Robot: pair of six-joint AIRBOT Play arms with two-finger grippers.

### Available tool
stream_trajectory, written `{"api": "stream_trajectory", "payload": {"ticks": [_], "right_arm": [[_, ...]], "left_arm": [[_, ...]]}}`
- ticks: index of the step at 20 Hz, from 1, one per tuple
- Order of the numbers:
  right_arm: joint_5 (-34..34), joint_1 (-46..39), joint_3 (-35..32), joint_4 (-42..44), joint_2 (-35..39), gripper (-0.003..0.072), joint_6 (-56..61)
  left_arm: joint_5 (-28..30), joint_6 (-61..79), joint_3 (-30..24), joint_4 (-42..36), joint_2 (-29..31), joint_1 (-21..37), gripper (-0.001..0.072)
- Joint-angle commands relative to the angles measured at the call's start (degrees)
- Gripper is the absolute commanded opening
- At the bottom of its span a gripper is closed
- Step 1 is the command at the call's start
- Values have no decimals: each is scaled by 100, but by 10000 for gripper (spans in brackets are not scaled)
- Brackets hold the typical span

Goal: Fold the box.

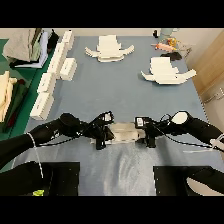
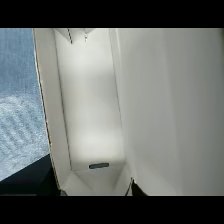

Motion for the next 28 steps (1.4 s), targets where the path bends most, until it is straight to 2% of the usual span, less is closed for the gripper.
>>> {"api": "stream_trajectory", "payload": {"ticks": [1,2,3,4,5,9,10,11,12,13,16,19,22,24,26,28], "right_arm": [[2,2,-2,11,2,406,4],[2,2,-2,11,2,406,4],[2,2,-2,11,2,406,4],[2,2,-2,11,2,406,4],[2,2,-2,11,4,406,4],[2,2,-2,11,2,406,4],[2,2,-2,11,2,406,4],[2,2,-2,11,2,406,4],[2,2,-2,11,2,406,4],[2,2,-2,11,2,406,4],[2,2,-2,11,2,406,4],[2,2,-2,11,2,406,4],[2,2,-2,11,2,406,4],[2,2,-2,11,4,406,4],[2,2,-2,11,4,406,4],[2,2,-2,11,2,406,4]], "left_arm": [[190,184,11,-247,-101,-50,110],[190,184,11,-245,-101,-50,115],[190,181,9,-245,-101,-50,221],[192,181,9,-280,-103,-50,437],[197,181,9,-376,-122,-50,601],[199,181,9,-409,-197,-50,617],[199,170,11,-400,-195,-50,598],[199,50,11,-319,-192,-48,479],[192,-234,11,-122,-173,-37,196],[197,-710,15,330,-90,-37,18],[-42,-3182,94,2059,498,-37,17],[-868,-6065,229,3910,1523,-37,17],[-1388,-8561,247,4977,2623,-31,17],[-1720,-10603,247,5991,3034,94,17],[-2194,-11615,240,6492,3084,400,17],[-2245,-11630,109,6286,2953,732,17]]}}
